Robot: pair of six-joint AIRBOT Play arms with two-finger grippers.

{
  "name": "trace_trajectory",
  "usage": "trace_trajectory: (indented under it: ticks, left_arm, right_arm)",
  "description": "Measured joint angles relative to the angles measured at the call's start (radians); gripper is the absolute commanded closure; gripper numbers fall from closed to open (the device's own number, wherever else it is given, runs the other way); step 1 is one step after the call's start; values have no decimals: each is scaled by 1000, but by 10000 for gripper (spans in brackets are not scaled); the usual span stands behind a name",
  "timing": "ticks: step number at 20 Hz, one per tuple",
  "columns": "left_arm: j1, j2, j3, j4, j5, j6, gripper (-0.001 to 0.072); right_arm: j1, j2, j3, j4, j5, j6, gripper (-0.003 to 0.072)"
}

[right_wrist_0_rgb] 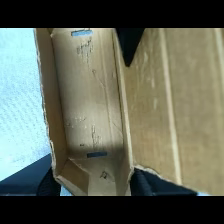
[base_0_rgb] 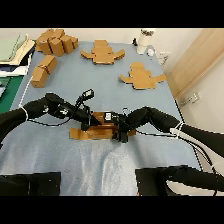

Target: Fold the box.

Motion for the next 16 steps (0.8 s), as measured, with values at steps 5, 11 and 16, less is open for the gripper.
trace_trajectory:
  ticks: [5, 11, 16]
  left_arm:
    - [0, 0, 0, 0, 0, 0, 697]
    - [0, 0, 0, 0, 0, 0, 697]
    - [0, 0, 0, 0, -1, 0, 697]
  right_arm:
    - [0, -3, 0, 1, 0, 0, 187]
    - [0, -3, 0, 1, -1, 0, 187]
    - [0, -3, 0, 1, -1, 0, 188]
